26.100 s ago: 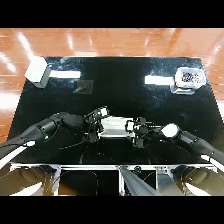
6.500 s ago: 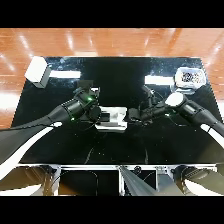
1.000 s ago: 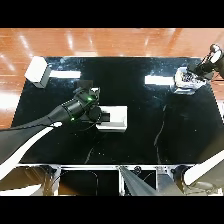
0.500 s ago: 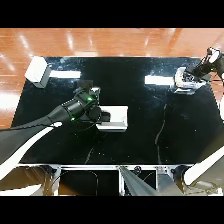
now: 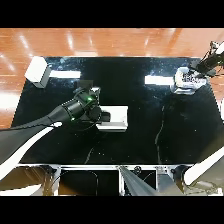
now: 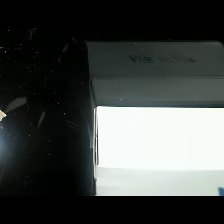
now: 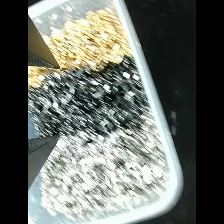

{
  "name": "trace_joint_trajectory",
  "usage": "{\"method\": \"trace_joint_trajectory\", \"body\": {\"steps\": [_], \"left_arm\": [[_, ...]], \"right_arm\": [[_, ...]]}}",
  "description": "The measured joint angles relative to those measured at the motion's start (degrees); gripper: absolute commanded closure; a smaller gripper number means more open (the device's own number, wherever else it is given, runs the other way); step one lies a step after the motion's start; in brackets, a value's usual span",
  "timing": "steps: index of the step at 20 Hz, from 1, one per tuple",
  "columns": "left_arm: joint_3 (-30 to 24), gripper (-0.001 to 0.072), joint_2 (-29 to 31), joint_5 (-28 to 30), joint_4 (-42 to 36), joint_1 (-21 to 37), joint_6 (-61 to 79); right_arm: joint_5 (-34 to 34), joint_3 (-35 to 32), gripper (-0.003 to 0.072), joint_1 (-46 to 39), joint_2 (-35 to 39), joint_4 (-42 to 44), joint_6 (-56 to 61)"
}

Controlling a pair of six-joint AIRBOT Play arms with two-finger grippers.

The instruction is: Fold the box and place the chain.

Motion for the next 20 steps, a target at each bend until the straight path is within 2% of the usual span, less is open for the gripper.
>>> {"method": "trace_joint_trajectory", "body": {"steps": [7, 15, 16, 19, 20], "left_arm": [[0.0, 0.0691, 0.0, -0.02, 0.02, 0.0, -0.02], [0.0, 0.0691, 0.0, -0.02, 0.02, 0.02, -0.02], [0.0, 0.0691, 0.0, -0.02, 0.02, 0.0, 0.0], [0.0, 0.0691, 0.0, -0.02, 0.02, 0.0, 0.0], [0.0, 0.0691, 0.0, -0.02, 0.02, 0.0, -0.02]], "right_arm": [[2.67, -0.28, 0.0163, 0.0, -1.38, 1.9, 0.52], [-1.14, -0.39, 0.0177, 0.0, -3.65, 2.29, 1.53], [-1.57, -0.39, 0.0259, 0.0, -3.82, 2.27, 1.57], [-2.67, -0.39, 0.028, 0.0, -4.04, 2.16, 1.99], [-2.93, -0.39, 0.0461, 0.0, -4.13, 2.16, 2.08]]}}
